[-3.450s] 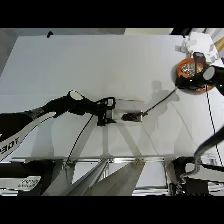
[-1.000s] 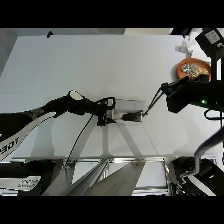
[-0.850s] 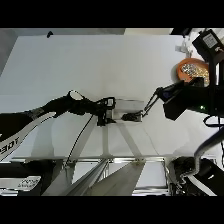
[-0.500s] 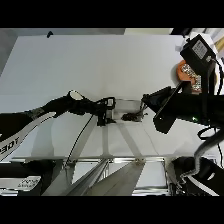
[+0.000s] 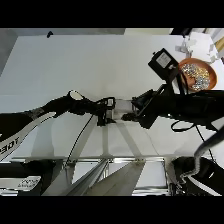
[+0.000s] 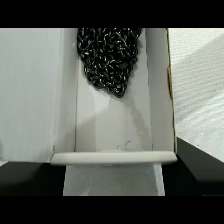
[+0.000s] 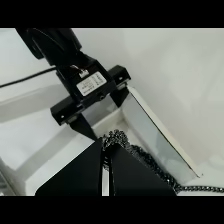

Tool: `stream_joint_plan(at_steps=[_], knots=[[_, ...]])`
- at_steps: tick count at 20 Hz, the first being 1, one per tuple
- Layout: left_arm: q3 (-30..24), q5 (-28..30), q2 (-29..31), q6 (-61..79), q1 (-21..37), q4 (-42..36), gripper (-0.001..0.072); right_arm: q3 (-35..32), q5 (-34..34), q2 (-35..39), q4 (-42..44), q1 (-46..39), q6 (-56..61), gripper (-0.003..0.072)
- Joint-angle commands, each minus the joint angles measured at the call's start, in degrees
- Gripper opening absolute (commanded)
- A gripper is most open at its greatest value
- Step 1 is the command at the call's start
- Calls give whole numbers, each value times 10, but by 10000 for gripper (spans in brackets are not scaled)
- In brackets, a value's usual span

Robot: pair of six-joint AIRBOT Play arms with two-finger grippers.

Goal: Fold the box and place the chain.

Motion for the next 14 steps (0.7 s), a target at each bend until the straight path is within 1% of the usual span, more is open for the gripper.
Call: stream_joint_plan(at_steps=[1, 7, 14], knots=[[0, 0, 0, 0, 0, 0, 10, -26, -19, -27, -1, 1, -3, 19], [0, 0, 0, 0, 0, 0, 10, -85, -54, -85, -2, 1, -3, 19], [0, 0, 0, 0, 0, 0, 10, -90, -83, -180, -12, 1, -3, 20]])
